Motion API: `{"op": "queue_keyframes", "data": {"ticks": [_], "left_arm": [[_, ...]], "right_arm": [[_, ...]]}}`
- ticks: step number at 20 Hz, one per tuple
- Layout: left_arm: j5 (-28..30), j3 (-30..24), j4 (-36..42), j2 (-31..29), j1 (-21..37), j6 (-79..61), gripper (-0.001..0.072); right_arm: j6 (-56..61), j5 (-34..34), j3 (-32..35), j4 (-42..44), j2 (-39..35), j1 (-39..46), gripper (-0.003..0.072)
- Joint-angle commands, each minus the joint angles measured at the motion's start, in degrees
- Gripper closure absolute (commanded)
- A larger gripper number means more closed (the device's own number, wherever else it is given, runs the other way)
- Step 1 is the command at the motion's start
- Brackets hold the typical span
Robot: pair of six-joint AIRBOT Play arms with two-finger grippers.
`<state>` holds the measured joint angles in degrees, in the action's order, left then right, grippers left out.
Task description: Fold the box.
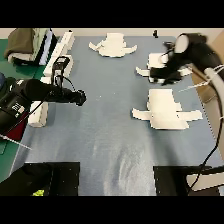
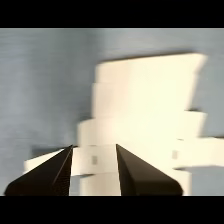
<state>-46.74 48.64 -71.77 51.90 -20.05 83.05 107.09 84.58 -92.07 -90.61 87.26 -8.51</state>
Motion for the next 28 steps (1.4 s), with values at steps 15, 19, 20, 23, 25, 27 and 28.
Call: {"op": "queue_keyframes", "data": {"ticks": [15, 19, 20, 23, 25, 27, 28], "left_arm": [[-12.8, 0.3, 17.6, 4.6, 0.1, 12.9, 0.0112], [-12.7, 0.3, 17.8, 4.5, 0.1, 12.9, 0.0113], [-12.5, 0.3, 17.8, 4.5, 0.1, 12.9, 0.0112], [-12.9, 0.3, 17.8, 4.5, 0.1, 12.3, 0.0113], [-13.0, 0.3, 17.8, 4.5, 0.1, 12.3, 0.0114], [-13.1, 0.3, 17.8, 4.5, 0.1, 11.6, 0.0114], [-13.4, 0.3, 17.8, 4.5, 0.1, 10.3, 0.0114]], "right_arm": [[-32.5, 10.0, 3.8, 14.3, 15.0, 42.1, 0.0279], [-37.1, 11.3, 5.7, 17.8, 16.3, 42.1, 0.028], [-37.3, 12.0, 6.6, 18.1, 16.3, 42.1, 0.0283], [-37.7, 17.0, 9.5, 24.5, 16.3, 42.1, 0.054], [-37.7, 20.4, 12.1, 35.5, 15.9, 41.5, 0.0683], [-39.1, 19.8, 16.1, 43.5, 13.6, 38.9, 0.0684], [-39.2, 18.8, 17.8, 43.6, 12.1, 36.9, 0.0684]]}}
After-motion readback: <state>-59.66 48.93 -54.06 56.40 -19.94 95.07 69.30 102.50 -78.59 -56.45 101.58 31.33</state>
